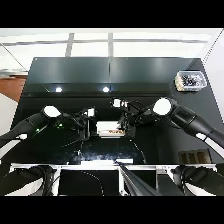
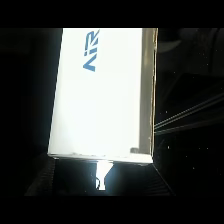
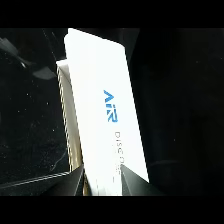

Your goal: Fold the box and place the chain.

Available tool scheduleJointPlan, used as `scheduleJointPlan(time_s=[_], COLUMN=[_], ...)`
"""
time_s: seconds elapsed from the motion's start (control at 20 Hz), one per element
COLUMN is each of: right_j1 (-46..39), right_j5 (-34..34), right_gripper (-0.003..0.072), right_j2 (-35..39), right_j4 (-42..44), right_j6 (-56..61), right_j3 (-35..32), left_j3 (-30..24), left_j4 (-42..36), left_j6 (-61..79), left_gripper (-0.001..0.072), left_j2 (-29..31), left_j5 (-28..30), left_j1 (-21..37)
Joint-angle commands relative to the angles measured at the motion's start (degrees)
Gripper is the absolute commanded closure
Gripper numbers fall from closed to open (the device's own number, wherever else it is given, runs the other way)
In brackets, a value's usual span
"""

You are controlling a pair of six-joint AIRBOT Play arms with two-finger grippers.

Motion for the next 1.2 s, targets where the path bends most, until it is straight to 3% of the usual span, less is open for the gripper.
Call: scheduleJointPlan(time_s=[0.0, 0.5, 0.55, 0.6, 0.75, 0.85, 1.15], right_j1=[0.02, 0.02, 0.02, 0.02, 0.02, 0.02, 1.77], right_j5=[0.13, 0.17, 0.13, 0.11, 0.00, -0.02, -0.42], right_gripper=[0.0407, 0.0406, 0.0321, 0.0311, 0.0313, 0.0381, 0.0382], right_j2=[0.00, 0.00, -0.02, -0.02, -0.02, -0.02, -0.04], right_j4=[-0.17, -0.20, -0.22, -0.31, -0.57, -0.59, -2.69], right_j6=[0.20, 0.20, 0.22, 0.22, 0.24, 0.24, 0.87], right_j3=[-0.04, -0.04, -0.04, -0.04, -0.04, -0.04, -0.26], left_j3=[0.00, 0.00, 0.00, 0.00, 0.00, 0.00, 0.00], left_j4=[0.00, 0.00, 0.00, 0.00, 0.00, 0.00, 0.00], left_j6=[0.02, 0.02, 0.02, 0.02, 0.02, 0.02, 0.02], left_gripper=[0.0416, 0.0416, 0.0416, 0.0416, 0.0416, 0.0416, 0.0416], left_j2=[0.04, 0.04, 0.04, 0.04, 0.04, 0.04, 0.04], left_j5=[0.07, 0.09, 0.09, 0.07, 0.09, 0.09, 0.09], left_j1=[0.02, 0.02, 0.02, 0.02, 0.02, 0.02, 0.02])
